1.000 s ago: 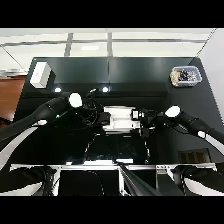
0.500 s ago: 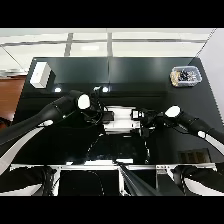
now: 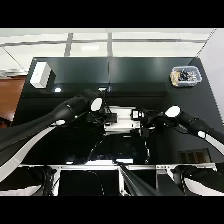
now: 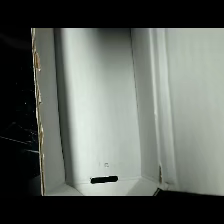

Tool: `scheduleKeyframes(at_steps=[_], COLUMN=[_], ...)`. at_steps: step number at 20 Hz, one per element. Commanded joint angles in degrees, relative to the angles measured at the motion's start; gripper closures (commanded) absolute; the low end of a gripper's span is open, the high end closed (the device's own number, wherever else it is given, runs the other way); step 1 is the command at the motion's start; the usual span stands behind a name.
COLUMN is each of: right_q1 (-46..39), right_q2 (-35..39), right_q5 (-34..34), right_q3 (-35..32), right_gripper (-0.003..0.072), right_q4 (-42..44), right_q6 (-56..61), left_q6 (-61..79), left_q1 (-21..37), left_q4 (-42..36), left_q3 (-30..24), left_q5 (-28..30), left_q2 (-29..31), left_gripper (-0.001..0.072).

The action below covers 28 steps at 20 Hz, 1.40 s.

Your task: Fold the box and place the chain.

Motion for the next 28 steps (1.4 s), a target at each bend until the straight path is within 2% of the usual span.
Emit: scheduleKeyframes(at_steps=[1, 9, 12, 26, 27, 28], right_q1=[0.04, 0.04, 0.04, 0.04, 0.04, 0.04], right_q2=[-0.04, -0.04, -0.04, -0.04, -0.04, -0.04], right_q5=[-0.02, 0.0, 0.0, -0.02, -0.02, -0.02], right_q3=[-0.02, -0.02, -0.02, -0.02, -0.02, -0.02], right_gripper=[0.0274, 0.0274, 0.0274, 0.0274, 0.0274, 0.0274], right_q4=[0.02, 0.0, 0.0, 0.02, 0.02, 0.02], right_q6=[0.0, 0.0, 0.0, 0.0, 0.0, 0.0], left_q6=[-7.72, -10.49, -10.45, -9.51, -9.55, -9.55], left_q1=[-1.79, -2.08, -1.42, -1.09, -1.03, -1.01], left_q4=[3.56, 2.91, 3.52, 3.34, 3.39, 3.32], left_q3=[1.09, 4.48, 4.48, 3.17, 3.17, 3.17], left_q5=[-1.2, 0.26, -1.42, -2.12, -2.08, -2.08], left_q2=[-1.07, -4.59, -4.61, -4.63, -4.63, -4.63], left_gripper=[0.0435, 0.0435, 0.0435, 0.0435, 0.0456, 0.0603])
